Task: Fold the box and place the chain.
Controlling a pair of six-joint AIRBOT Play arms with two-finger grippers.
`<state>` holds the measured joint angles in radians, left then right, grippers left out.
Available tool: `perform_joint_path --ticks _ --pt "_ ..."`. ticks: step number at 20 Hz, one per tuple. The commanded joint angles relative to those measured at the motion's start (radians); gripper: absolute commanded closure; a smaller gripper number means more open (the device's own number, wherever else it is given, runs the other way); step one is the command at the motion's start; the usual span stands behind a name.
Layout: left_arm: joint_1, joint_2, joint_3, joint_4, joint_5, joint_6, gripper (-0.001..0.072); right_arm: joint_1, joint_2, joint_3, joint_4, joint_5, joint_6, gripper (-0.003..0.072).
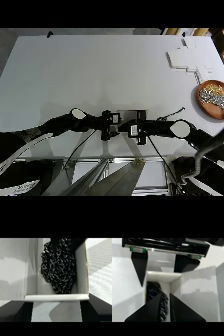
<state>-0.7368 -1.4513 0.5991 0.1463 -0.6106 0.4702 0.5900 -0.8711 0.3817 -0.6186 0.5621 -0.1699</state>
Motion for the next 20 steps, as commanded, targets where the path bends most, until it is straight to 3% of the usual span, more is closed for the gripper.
perform_joint_path --ticks 1,5,8,16,20 --pt "0.000 0.001 0.000 0.000 0.000 0.000 0.0377 -0.109 0.068 0.001 -0.047 0.079 0.001 0.0556" --pt "0.000 0.001 0.000 0.000 0.000 0.000 0.0377 -0.405 0.206 0.001 -0.176 0.286 0.000 0.0557" --pt "0.000 0.001 0.000 0.000 0.000 0.000 0.0377 -0.563 0.190 0.000 -0.282 0.343 -0.021 0.0557" --pt "0.000 0.001 0.000 0.000 0.000 0.000 0.0377 -0.583 -0.044 0.000 -0.323 0.339 -0.024 0.0554" --pt "0.000 0.001 0.000 0.000 0.000 0.000 0.0377 -0.583 -0.069 0.000 -0.316 0.339 -0.068 0.0554"
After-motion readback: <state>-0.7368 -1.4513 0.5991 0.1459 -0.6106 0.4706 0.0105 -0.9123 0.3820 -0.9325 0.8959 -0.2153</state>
